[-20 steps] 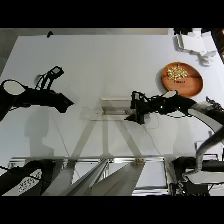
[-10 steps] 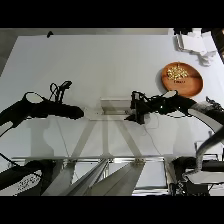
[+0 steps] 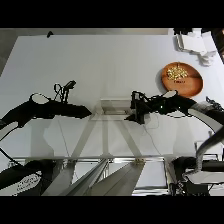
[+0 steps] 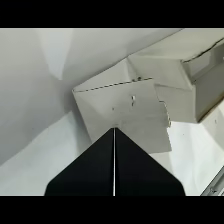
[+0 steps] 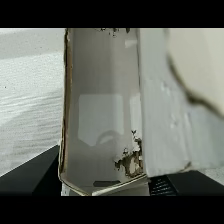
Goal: Fold the box and place the chain.
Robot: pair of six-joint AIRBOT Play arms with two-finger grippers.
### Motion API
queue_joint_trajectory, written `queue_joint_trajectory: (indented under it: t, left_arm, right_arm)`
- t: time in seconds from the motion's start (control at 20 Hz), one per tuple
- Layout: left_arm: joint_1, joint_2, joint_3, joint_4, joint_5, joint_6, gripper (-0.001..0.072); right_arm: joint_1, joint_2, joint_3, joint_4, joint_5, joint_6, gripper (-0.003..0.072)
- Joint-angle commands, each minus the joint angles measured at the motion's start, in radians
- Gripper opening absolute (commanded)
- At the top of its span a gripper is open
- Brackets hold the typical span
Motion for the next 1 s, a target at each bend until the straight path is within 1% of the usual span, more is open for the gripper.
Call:
queue_joint_trajectory:
  t: [0.0,0.05,0.15,0.2,0.3,0.55,0.6,0.7,0.8,0.9,0.95]
  left_arm:
    - [-0.008,-0.001,0.000,0.025,0.048,0.027,0.0008]
    - [-0.004,-0.001,0.000,0.077,0.072,0.003,0.0008]
    - [0.008,-0.001,0.000,0.171,0.090,-0.051,0.0007]
    - [0.011,-0.001,0.000,0.201,0.086,-0.064,0.0007]
    - [0.012,-0.005,0.000,0.205,0.084,-0.064,0.0006]
    - [-0.035,-0.064,0.000,0.143,0.089,-0.061,0.0006]
    - [-0.042,-0.067,0.000,0.110,0.081,-0.058,0.0007]
    - [-0.043,-0.057,0.000,-0.015,0.029,0.014,0.0008]
    - [-0.042,-0.034,0.000,-0.106,-0.006,0.060,0.0008]
    - [-0.042,-0.007,0.000,-0.142,-0.013,0.060,0.0010]
    - [-0.042,0.003,0.000,-0.152,-0.011,0.060,0.0049]
  right_arm:
    - [0.000,0.000,0.001,0.000,0.000,0.000,0.0448]
    - [0.000,0.000,0.001,0.000,0.000,0.000,0.0448]
    - [0.000,0.000,0.001,0.000,0.000,0.000,0.0448]
    - [0.000,0.000,0.001,0.000,0.000,0.000,0.0448]
    - [0.000,0.000,0.001,0.000,0.000,0.000,0.0448]
    - [0.000,0.000,0.001,0.000,0.000,0.000,0.0448]
    - [0.000,0.000,0.001,0.000,0.000,0.000,0.0448]
    - [0.000,0.000,0.001,0.000,0.000,0.000,0.0448]
    - [0.000,0.000,0.001,0.000,0.000,0.000,0.0448]
    - [0.000,0.000,0.001,0.000,0.000,0.000,0.0448]
    - [0.000,0.000,0.001,0.000,0.000,0.000,0.0448]
